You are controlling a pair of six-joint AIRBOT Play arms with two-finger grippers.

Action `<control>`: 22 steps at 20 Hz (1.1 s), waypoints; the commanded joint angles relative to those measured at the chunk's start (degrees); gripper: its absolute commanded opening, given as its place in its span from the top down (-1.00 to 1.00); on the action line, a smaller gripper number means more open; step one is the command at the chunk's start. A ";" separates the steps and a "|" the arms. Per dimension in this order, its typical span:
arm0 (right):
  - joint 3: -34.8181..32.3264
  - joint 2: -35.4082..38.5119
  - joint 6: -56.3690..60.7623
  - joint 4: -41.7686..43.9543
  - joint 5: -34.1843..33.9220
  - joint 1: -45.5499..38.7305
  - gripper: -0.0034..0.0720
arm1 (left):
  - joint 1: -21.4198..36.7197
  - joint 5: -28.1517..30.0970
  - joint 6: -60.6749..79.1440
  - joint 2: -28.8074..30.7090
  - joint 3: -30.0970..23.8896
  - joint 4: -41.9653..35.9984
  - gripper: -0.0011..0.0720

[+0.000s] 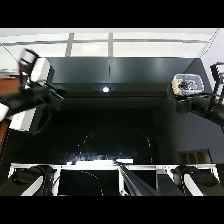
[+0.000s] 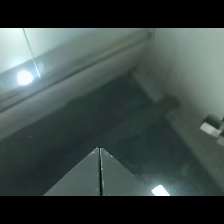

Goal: Fold the box and place the chain.

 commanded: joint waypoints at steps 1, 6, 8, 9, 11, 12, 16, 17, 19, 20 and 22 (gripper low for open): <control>-7.93 1.51 4.22 -4.57 -17.27 0.52 0.88 | -7.15 10.69 -6.27 0.44 -6.01 3.78 0.89; -7.93 1.51 4.26 -7.10 -16.09 0.52 0.87 | -7.17 13.81 -6.60 0.42 -5.99 1.27 0.89; -7.93 1.51 4.24 -7.10 -16.09 0.52 0.87 | -7.17 13.81 -6.60 0.42 -5.99 1.29 0.89; -7.93 1.51 4.24 -7.10 -16.09 0.55 0.87 | -7.17 13.81 -6.60 0.42 -5.99 1.29 0.89; -7.93 1.51 4.24 -7.10 -16.09 0.55 0.87 | -7.17 13.81 -6.60 0.42 -5.99 1.29 0.89; -7.93 1.51 4.24 -7.10 -16.09 0.52 0.87 | -7.17 13.81 -6.60 0.42 -5.99 1.29 0.89; -7.93 1.51 4.26 -7.10 -16.09 0.55 0.87 | -7.17 13.81 -6.60 0.42 -5.99 1.29 0.89; -7.93 1.51 4.24 -7.10 -16.09 0.55 0.87 | -7.17 13.81 -6.60 0.42 -5.99 1.29 0.89; -7.93 1.51 4.24 -7.10 -16.09 0.55 0.87 | -7.17 13.81 -6.60 0.42 -5.99 1.29 0.89; -7.93 1.51 4.24 -7.10 -16.09 0.52 0.87 | -7.17 13.81 -6.60 0.42 -5.99 1.29 0.89; -7.93 1.51 4.24 -7.10 -16.09 0.52 0.87 | -7.17 13.81 -6.60 0.42 -5.99 1.29 0.89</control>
